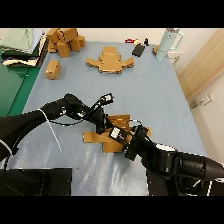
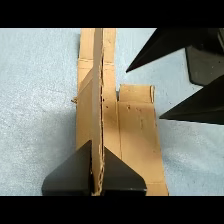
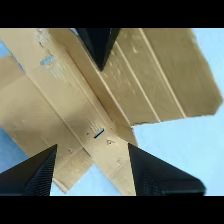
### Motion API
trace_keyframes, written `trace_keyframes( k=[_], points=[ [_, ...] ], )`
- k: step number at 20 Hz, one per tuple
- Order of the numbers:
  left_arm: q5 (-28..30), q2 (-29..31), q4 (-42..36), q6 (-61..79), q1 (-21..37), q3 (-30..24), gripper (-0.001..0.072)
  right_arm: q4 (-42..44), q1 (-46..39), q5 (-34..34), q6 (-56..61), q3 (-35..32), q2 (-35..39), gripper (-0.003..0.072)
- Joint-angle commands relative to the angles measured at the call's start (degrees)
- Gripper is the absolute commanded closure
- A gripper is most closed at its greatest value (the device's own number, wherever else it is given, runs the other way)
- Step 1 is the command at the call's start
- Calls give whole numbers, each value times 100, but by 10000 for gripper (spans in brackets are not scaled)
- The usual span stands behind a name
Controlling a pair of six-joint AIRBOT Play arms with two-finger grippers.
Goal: Fold the box.
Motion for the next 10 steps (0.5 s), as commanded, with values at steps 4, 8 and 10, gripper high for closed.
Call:
trace_keyframes(
  k=[4,8,10],
  points=[
    [2,-2,0,2,0,-2,696,940,138,699,-1600,-654,238,-16],
    [2,-2,0,2,0,-2,696,1091,133,817,-1700,-800,208,-17],
    [2,-2,0,2,0,-2,696,883,109,859,-1700,-802,122,-18]
  ],
)
